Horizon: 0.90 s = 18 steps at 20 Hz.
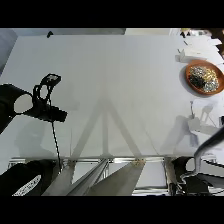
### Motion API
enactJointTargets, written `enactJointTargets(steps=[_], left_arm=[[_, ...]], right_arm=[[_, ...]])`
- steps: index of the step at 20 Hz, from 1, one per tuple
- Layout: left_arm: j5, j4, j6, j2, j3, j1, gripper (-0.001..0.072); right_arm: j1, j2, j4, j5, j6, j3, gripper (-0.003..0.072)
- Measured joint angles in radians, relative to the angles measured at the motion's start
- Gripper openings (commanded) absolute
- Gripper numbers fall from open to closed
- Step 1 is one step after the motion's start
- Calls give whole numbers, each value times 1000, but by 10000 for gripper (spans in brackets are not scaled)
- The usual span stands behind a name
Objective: Fold the box and place the chain.
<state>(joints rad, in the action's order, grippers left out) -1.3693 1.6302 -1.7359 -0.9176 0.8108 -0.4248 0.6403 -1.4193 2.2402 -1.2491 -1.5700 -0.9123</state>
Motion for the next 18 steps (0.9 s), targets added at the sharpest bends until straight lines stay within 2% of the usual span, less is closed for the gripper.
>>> enactJointTargets(steps=[4,8,14,18], left_arm=[[0,0,0,0,0,0,8],[0,0,0,0,0,0,8],[0,0,0,0,0,0,8],[0,0,1,0,0,0,8]], right_arm=[[-23,7,-76,9,56,0,16],[-126,79,-313,35,160,0,16],[-385,284,-783,48,289,60,16],[-586,442,-922,116,280,177,16]])
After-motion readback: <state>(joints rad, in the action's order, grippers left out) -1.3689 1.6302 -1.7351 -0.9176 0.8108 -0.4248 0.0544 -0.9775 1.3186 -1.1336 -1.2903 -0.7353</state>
